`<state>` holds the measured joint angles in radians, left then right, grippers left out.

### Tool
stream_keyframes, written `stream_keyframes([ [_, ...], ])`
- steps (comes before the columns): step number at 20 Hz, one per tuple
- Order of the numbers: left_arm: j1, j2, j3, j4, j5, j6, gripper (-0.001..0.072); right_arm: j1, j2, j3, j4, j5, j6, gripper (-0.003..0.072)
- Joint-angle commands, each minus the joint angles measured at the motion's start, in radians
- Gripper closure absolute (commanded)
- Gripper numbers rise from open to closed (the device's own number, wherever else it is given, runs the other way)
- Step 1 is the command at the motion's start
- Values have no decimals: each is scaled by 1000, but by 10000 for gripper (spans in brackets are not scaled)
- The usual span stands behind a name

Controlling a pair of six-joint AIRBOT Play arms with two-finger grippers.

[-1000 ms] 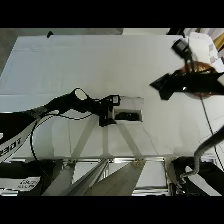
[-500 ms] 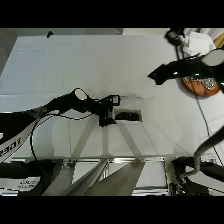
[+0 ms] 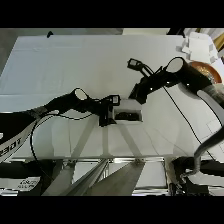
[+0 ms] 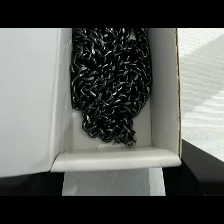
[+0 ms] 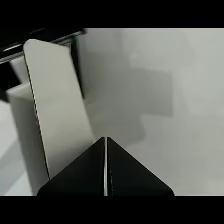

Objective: Fold the box and place the chain.

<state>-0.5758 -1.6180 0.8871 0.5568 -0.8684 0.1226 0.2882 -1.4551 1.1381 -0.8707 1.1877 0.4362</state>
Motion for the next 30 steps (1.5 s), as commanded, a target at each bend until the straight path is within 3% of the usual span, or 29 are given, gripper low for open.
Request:
stream_keyframes([
  [1,1,0,0,0,0,0,437,35,24,0,-27,126,-54,673],
  [6,1,0,0,0,0,0,437,72,103,-3,-19,190,-56,620],
  [8,1,0,0,0,0,0,437,95,106,-16,-23,183,-56,454],
  [13,1,0,0,0,0,0,437,135,106,-54,-118,145,-52,453],
  [20,1,0,0,0,0,0,437,135,106,-54,-133,65,-52,456],
  [22,1,1,0,0,0,0,437,135,106,-54,-143,65,-51,472],
  [24,1,0,0,0,0,0,437,135,106,-54,-146,69,-44,532],
  [26,1,0,0,0,0,0,437,139,106,-59,-146,79,-44,535],
  [28,1,0,0,0,0,0,437,152,106,-73,-146,79,-45,593],
  [30,1,1,0,0,0,0,437,159,106,-87,-148,60,-45,592],
])
